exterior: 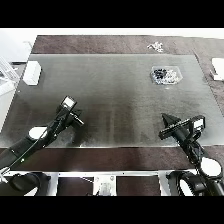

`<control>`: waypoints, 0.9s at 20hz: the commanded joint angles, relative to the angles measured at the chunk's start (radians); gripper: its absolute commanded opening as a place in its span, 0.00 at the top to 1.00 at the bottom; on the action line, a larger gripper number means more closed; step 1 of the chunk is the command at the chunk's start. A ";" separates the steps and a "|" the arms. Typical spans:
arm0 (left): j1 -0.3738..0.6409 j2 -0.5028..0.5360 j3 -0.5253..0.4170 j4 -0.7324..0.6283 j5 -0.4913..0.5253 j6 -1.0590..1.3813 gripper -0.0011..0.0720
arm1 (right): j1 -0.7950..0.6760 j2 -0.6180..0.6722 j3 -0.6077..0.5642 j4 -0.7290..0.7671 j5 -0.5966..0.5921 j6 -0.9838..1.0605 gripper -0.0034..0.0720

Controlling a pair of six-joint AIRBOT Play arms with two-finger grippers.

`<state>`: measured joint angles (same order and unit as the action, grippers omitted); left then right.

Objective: Fold the box and place the chain.

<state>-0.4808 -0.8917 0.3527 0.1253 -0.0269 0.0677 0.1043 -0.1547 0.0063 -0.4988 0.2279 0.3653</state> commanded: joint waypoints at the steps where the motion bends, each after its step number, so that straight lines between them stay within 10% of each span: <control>1: -0.013 0.000 -0.004 -0.006 0.020 -0.015 0.96 | 0.000 0.021 -0.027 0.001 0.012 0.002 0.94; 18: -0.013 0.000 -0.004 -0.005 0.017 -0.014 0.96 | 0.000 0.021 -0.027 0.000 0.034 0.024 0.94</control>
